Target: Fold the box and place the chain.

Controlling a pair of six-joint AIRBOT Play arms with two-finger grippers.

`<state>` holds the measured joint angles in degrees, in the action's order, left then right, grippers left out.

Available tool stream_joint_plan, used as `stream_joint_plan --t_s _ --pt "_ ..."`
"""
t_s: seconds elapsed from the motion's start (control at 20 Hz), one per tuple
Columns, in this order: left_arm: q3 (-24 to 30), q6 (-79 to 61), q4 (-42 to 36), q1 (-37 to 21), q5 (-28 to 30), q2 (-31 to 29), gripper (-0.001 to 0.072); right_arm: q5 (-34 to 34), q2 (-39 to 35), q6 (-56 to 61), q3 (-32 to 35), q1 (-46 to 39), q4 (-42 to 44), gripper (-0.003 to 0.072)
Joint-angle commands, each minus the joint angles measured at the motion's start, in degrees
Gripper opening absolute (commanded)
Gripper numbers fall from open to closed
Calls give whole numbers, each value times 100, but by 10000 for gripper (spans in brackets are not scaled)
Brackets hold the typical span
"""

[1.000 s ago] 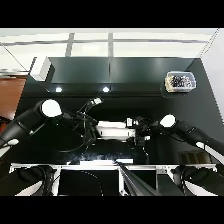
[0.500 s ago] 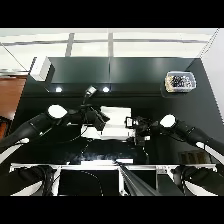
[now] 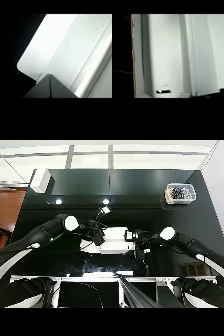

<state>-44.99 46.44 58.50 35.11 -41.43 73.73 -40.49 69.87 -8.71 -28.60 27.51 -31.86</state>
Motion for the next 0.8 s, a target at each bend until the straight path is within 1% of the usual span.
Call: stream_joint_plan --t_s 0.0,0.15,0.25,0.3,0.4,0.45,0.5,0.55,0.6,0.65,0.7,0.75 --pt "-376 205 431 -151 -293 -149 24 26 0 7 0 0 9 234" --pt "-378 256 431 -476 -815 -719 24 26 0 7 0 0 9 234" --pt "-214 490 415 -723 -1226 -1191 24 26 2 7 0 0 9 234" --pt "52 527 273 -848 -1259 -1473 24 26 2 7 0 0 9 234" --pt "822 479 -372 -1040 -1001 -2044 25 26 0 4 0 0 9 234" --pt "1193 457 -675 -1058 -872 -2273 26 26 0 7 0 0 9 234" --pt "1517 192 -935 -1019 -885 -2441 26 26 2 7 0 0 9 234" --pt "1727 -284 -1001 -933 -1008 -2522 32 26 0 7 0 0 9 234" --pt "1873 -769 -942 -796 -1145 -2520 97 26 2 7 0 0 9 234" --pt "1985 -1215 -903 -656 -1145 -2490 320 26 2 4 0 0 9 234" --pt "2076 -1757 -837 -516 -1003 -2455 587 26 2 7 0 0 9 234" --pt "2120 -2227 -728 -369 -699 -2402 709 26 0 4 0 0 9 234"
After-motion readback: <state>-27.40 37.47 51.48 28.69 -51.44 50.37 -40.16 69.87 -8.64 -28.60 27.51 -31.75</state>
